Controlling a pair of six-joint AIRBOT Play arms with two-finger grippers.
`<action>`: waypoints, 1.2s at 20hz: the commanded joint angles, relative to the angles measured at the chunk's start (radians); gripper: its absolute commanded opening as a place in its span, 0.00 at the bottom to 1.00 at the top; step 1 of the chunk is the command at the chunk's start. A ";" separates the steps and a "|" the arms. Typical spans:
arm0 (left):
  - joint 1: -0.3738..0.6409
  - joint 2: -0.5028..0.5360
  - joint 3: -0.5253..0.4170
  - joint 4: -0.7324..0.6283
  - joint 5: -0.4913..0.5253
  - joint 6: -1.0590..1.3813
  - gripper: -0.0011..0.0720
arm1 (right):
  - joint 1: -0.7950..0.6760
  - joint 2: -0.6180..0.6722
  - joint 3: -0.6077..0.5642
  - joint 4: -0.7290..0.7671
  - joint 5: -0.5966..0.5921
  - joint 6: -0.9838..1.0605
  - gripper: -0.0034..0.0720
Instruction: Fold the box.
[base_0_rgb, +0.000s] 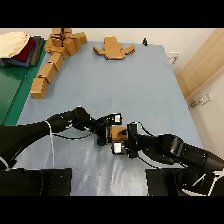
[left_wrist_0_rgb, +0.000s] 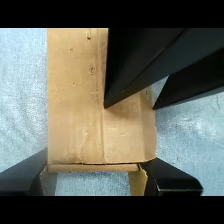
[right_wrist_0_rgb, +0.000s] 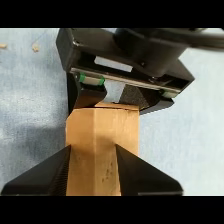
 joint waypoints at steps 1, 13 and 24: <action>0.000 0.000 0.001 0.000 0.000 0.001 0.73 | 0.002 -0.002 -0.002 -0.031 0.006 0.011 0.64; 0.000 0.000 0.001 0.000 0.000 0.001 0.73 | 0.002 -0.001 0.000 -0.035 0.006 0.011 0.30; 0.000 0.000 0.001 0.000 0.000 0.001 0.73 | 0.002 0.045 0.000 -0.029 0.007 0.015 0.69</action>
